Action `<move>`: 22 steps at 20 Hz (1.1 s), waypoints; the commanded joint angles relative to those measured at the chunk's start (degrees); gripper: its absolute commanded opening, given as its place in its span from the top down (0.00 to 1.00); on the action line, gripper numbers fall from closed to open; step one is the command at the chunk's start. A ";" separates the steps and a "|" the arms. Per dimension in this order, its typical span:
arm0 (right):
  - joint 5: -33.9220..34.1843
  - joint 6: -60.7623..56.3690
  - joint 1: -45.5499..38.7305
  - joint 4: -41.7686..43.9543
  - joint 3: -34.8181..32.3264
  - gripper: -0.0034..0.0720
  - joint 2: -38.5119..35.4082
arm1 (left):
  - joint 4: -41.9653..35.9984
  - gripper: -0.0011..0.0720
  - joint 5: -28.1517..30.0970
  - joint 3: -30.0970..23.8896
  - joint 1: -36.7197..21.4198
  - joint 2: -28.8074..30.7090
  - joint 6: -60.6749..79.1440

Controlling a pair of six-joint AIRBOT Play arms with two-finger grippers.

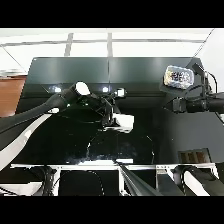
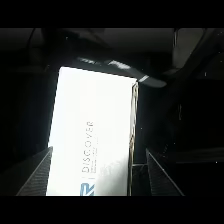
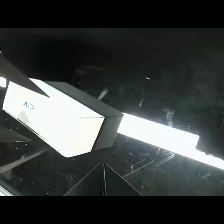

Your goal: Fold the box and place the chain.

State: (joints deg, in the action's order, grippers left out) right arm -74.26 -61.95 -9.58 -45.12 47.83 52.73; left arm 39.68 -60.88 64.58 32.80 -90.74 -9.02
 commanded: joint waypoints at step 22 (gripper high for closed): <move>0.61 0.02 -0.02 -0.20 -0.09 0.94 0.04 | 5.86 0.01 -3.98 4.61 1.44 -2.43 -5.86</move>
State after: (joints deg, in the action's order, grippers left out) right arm -73.67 -61.91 -9.58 -45.32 47.77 52.73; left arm 43.68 -63.66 69.14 33.54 -92.90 -14.39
